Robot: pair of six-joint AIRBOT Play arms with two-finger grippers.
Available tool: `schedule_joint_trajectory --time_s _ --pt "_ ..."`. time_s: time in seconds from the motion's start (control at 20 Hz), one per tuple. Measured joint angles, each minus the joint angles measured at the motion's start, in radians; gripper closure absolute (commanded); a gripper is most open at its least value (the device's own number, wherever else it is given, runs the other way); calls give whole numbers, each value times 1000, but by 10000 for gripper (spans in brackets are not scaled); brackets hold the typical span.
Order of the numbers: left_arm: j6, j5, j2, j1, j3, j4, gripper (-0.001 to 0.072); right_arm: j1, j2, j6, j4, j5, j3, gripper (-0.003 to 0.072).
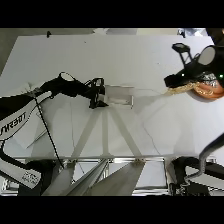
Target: Fold the box and place the chain.
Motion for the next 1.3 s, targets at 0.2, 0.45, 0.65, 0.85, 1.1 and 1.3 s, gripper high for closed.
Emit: schedule_joint_trajectory --time_s 0.2,0.45,0.65,0.85,1.1,1.3 --pt "0 0 0 0 0 0 432 173 0 0 12 -51 0 672" --pt "0 0 0 0 0 0 432 336 -15 1 60 -134 1 671" --pt "0 0 0 0 0 0 432 406 -23 -16 144 -214 1 673" --pt "0 0 0 0 0 0 432 428 -26 -63 275 -278 1 673" --pt "0 0 0 0 0 0 432 435 -45 -101 365 -306 1 673" --pt "0 0 0 0 0 0 432 436 -87 -108 398 -321 2 671"
